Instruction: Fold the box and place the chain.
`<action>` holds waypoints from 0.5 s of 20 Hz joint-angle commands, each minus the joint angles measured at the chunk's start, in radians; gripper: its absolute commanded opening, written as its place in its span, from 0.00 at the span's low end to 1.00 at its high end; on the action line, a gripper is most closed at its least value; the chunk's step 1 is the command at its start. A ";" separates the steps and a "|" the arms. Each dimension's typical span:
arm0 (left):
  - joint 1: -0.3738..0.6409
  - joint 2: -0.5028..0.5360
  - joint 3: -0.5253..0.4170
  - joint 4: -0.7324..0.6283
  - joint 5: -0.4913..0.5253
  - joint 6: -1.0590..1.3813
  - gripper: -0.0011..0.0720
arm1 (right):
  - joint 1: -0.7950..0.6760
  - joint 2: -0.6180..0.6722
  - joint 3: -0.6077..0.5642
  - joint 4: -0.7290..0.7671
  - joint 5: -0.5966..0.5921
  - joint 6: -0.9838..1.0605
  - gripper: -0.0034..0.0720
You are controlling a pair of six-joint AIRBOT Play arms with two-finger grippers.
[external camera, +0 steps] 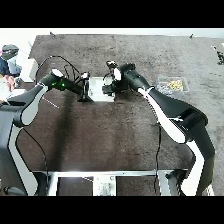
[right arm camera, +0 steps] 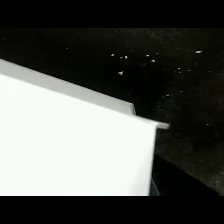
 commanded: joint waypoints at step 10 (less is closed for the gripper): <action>0.000 0.000 0.000 0.000 0.000 -0.002 0.49 | 0.016 -0.063 0.019 -0.108 -0.008 0.176 0.57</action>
